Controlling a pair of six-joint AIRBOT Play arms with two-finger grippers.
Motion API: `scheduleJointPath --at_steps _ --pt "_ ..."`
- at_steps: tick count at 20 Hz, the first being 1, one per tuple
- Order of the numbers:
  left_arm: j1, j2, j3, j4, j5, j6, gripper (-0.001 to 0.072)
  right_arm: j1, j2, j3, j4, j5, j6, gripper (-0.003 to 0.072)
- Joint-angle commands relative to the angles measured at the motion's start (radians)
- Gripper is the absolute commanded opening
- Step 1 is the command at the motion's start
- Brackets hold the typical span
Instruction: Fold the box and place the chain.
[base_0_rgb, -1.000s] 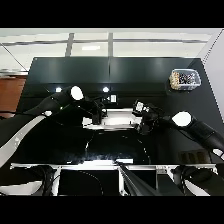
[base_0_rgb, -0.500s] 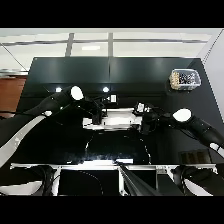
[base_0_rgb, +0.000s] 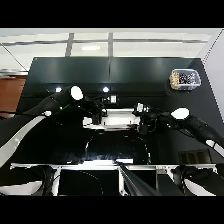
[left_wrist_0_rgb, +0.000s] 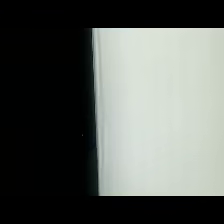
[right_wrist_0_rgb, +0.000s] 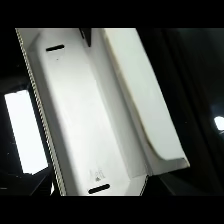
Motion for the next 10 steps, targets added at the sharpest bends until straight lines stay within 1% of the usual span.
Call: scheduleJointPath --at_steps 1,6,8,10 --pt "0.0 0.0 0.001 -0.002 0.0 0.001 0.0027 0.0 -0.02 0.001 0.007 0.055 -0.019 0.0701" --pt "-0.001 0.0 0.001 -0.004 -0.044 0.001 0.0027 0.03 -0.038 0.001 -0.003 0.057 -0.055 0.0701" --pt "-0.003 0.0 0.0 -0.011 -0.094 -0.002 0.0025 0.049 -0.041 0.001 -0.033 0.056 -0.06 0.0701" --pt "-0.025 0.0 0.0 -0.01 -0.107 -0.024 0.0024 0.05 -0.041 0.001 -0.064 0.055 -0.06 0.0701"
